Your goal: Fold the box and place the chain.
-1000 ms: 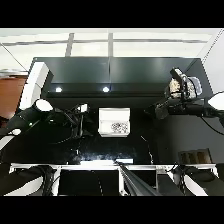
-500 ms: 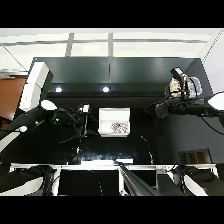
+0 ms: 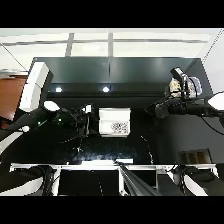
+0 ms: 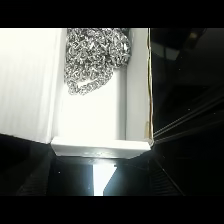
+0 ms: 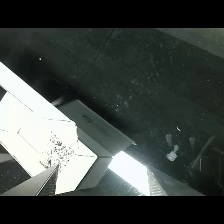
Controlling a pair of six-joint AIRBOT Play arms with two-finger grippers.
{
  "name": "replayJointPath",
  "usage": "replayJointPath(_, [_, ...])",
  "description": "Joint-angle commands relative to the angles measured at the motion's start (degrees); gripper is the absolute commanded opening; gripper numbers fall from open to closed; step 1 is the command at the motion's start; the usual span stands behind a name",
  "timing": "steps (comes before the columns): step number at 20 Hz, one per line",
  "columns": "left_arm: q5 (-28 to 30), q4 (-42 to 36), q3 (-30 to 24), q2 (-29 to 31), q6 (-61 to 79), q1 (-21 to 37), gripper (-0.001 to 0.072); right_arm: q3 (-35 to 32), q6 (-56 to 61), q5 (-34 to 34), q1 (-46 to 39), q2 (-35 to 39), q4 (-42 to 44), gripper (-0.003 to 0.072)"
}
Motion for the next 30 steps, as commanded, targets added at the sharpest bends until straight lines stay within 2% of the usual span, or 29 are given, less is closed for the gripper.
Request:
replayJointPath(1, [0.7,-0.1,0.1,0.0,-0.3,-0.2,0.072,0.0,0.0,0.0,0.0,0.0,0.0,0.0626])
replayJointPath(19, [0.5,1.9,1.3,-1.1,-0.7,-2.2,0.072,0.0,0.0,0.0,0.0,0.0,0.0,0.0627])
replayJointPath(24, [4.1,3.0,1.5,-1.2,-4.0,-3.6,0.072,0.0,0.0,0.0,0.0,0.0,0.0,0.0626])
replayJointPath(30, [4.3,4.1,1.5,-1.2,-4.1,-4.4,0.0666,0.0,0.0,-0.5,0.0,0.0,0.0,0.0626])
